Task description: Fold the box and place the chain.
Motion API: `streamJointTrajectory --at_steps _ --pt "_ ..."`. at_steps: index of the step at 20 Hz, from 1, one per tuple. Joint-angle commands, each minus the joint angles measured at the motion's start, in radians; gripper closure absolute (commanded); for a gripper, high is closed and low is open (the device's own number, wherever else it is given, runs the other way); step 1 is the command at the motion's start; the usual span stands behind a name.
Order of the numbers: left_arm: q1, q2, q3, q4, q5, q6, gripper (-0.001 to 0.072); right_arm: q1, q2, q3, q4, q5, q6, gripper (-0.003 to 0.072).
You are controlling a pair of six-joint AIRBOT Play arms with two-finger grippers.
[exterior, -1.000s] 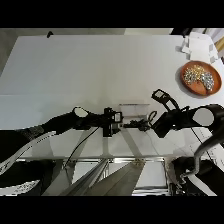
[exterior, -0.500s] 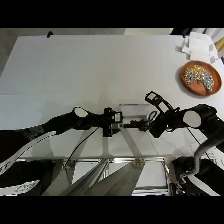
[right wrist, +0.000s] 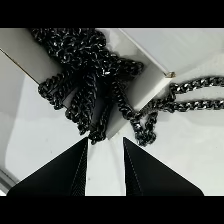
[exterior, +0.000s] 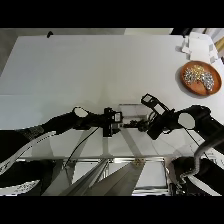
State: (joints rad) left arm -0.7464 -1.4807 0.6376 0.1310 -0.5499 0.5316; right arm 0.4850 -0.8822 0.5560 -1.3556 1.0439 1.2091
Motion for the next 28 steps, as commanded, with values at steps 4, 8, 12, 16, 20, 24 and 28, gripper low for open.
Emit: streamJointTrajectory --at_steps 4,8,12,16,20,24,28 --pt "0.000 0.000 0.000 0.000 0.000 0.000 0.0389 0.006 0.016 0.001 -0.009 0.067 0.051 0.0467" --pt "0.000 0.000 0.000 0.000 0.000 0.000 0.0389 0.006 0.020 0.001 -0.010 0.076 0.051 0.0458" --pt "0.000 0.000 0.000 0.000 0.000 0.000 0.0389 -0.090 0.019 0.001 -0.042 0.033 -0.107 0.0458" --pt "0.000 0.000 0.000 0.000 0.000 0.000 0.0389 -0.247 -0.017 0.001 0.100 -0.050 -0.396 0.0359" --pt "0.000 0.000 0.000 0.000 0.000 0.000 0.0389 -0.257 -0.151 0.001 0.130 0.037 -1.006 0.0352" --pt "0.000 0.000 0.000 0.000 0.000 0.000 0.0389 -0.257 -0.224 0.001 0.138 -0.058 -1.054 0.0352" --pt "0.000 0.000 0.000 0.000 0.000 0.000 0.0389 -0.270 -0.224 0.001 0.253 -0.134 -1.091 0.0401"
